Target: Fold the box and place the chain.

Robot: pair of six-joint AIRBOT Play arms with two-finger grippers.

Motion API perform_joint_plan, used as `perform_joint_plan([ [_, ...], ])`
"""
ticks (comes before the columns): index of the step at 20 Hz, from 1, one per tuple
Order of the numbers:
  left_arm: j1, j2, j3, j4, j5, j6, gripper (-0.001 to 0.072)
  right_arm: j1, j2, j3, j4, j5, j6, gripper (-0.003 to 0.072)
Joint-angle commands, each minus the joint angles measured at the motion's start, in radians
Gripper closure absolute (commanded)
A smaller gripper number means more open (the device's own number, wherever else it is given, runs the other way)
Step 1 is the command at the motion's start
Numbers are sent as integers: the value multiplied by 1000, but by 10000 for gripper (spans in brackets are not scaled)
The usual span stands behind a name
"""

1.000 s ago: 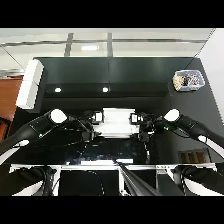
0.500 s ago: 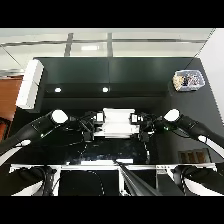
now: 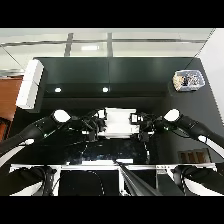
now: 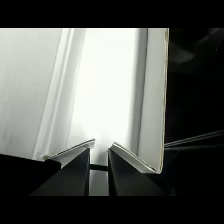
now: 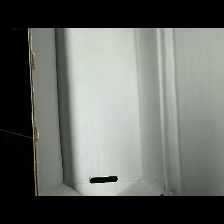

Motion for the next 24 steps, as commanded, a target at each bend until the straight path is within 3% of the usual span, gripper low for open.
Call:
perform_joint_plan([
  [1,-2,-5,1,-70,2,25,573,0,0,0,0,0,0,560],
  [5,-1,-8,1,-70,2,25,579,0,0,0,0,0,0,560],
  [8,-2,-18,1,-70,1,25,637,0,0,0,0,0,0,560],
  [9,-2,-22,1,-70,2,25,605,0,0,0,0,0,0,560],
  [10,-2,-25,1,-71,2,25,480,0,0,0,1,0,0,560],
  [11,-2,-27,1,-71,1,24,404,0,0,0,0,0,0,560],
  [12,-1,-27,1,-70,1,24,401,0,0,0,0,0,0,560],
  [14,-2,-27,1,-70,0,24,536,0,0,0,0,0,0,560],
  [15,-2,-27,1,-71,0,24,487,0,0,0,1,0,0,560],
  [16,-4,-27,1,-71,2,24,245,0,0,0,0,0,0,560],
  [17,-4,-27,1,-70,1,24,214,0,0,0,0,0,0,560],
  [19,-4,-27,1,-70,1,24,535,0,0,0,1,0,0,561],
  [21,-3,-24,1,-66,-3,20,658,0,0,0,1,0,0,561],
  [24,19,33,1,35,0,-78,685,0,0,0,0,0,0,560],
])
